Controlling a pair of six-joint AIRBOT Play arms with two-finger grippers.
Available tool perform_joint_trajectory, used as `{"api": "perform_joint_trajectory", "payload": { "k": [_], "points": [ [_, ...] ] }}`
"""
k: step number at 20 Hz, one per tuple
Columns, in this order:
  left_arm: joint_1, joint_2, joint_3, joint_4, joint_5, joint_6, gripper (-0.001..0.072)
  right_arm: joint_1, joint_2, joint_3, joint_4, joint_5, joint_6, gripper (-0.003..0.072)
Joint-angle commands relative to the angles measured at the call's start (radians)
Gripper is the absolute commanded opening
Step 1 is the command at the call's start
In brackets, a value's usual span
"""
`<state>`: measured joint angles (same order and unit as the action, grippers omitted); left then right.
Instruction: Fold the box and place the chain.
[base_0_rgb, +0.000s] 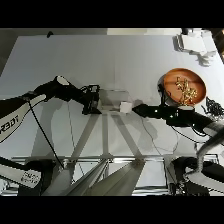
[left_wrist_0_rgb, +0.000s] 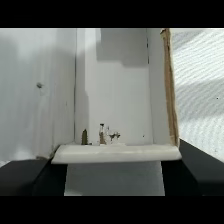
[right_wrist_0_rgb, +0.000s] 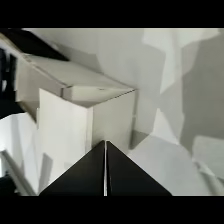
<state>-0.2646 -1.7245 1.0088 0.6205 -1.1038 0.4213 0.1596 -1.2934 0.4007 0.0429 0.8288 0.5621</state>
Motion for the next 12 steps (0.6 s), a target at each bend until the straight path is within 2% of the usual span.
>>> {"api": "perform_joint_trajectory", "payload": {
  "k": [1,4,5,7,8,12],
  "points": [
    [0.001,0.000,0.000,0.000,0.000,0.000,0.0142,0.002,-0.001,0.001,0.037,0.032,-0.021,0.0010],
    [0.001,0.000,0.000,0.000,0.000,0.000,0.0142,0.025,-0.001,0.001,0.037,0.036,-0.021,0.0014],
    [0.001,0.000,0.000,0.000,0.000,0.000,0.0142,0.038,-0.001,0.001,0.037,0.035,-0.021,0.0037],
    [0.001,0.000,0.000,0.000,0.000,0.000,0.0142,0.061,-0.001,0.001,0.037,0.024,-0.021,0.0230],
    [0.001,0.000,0.000,0.000,0.000,0.000,0.0142,0.067,-0.001,0.001,0.036,0.012,-0.021,0.0267],
    [0.001,0.000,0.000,0.000,0.000,0.000,0.0142,0.076,-0.001,0.002,0.037,-0.013,-0.021,0.0281]
  ]
}}
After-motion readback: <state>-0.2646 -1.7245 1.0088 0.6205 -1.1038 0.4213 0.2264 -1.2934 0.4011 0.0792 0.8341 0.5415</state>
